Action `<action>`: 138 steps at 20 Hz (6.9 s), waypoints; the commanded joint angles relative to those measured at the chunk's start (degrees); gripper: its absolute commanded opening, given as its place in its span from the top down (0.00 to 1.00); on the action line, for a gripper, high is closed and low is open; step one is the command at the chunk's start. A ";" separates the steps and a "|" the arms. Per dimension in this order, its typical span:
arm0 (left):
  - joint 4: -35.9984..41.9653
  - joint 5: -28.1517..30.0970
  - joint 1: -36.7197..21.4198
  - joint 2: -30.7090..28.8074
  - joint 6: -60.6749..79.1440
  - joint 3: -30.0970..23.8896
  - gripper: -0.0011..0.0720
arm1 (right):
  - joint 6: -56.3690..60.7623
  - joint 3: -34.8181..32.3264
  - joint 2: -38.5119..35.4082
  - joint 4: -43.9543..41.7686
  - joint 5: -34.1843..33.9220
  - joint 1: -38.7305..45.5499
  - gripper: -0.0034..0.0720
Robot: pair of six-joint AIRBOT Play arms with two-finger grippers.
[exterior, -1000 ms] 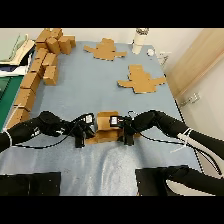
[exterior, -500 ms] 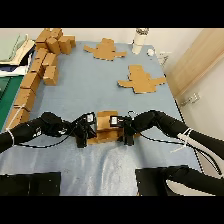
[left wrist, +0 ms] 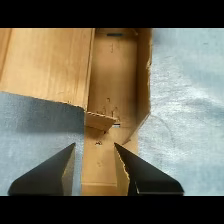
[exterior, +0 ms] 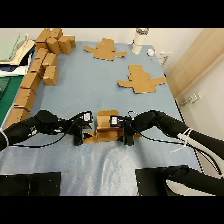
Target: Fold the box.
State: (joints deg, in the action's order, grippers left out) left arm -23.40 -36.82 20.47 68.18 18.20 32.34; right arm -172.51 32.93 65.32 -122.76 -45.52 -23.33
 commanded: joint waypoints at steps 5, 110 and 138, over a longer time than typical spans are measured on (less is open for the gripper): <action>-0.92 -5.20 1.03 -0.87 -0.17 -0.04 0.44 | -0.02 0.02 -0.02 0.00 -0.02 0.00 0.29; -20.00 0.11 4.48 -5.18 -99.49 -2.95 0.97 | -0.02 0.02 -0.02 0.00 -0.02 0.00 0.29; -8.81 -2.69 6.36 -3.52 -91.30 4.15 0.20 | -0.02 0.02 -0.02 -0.02 -0.02 0.00 0.29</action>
State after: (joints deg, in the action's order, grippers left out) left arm -36.84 -39.13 26.74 63.75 -76.42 36.42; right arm -172.55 32.93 65.32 -122.76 -45.56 -23.31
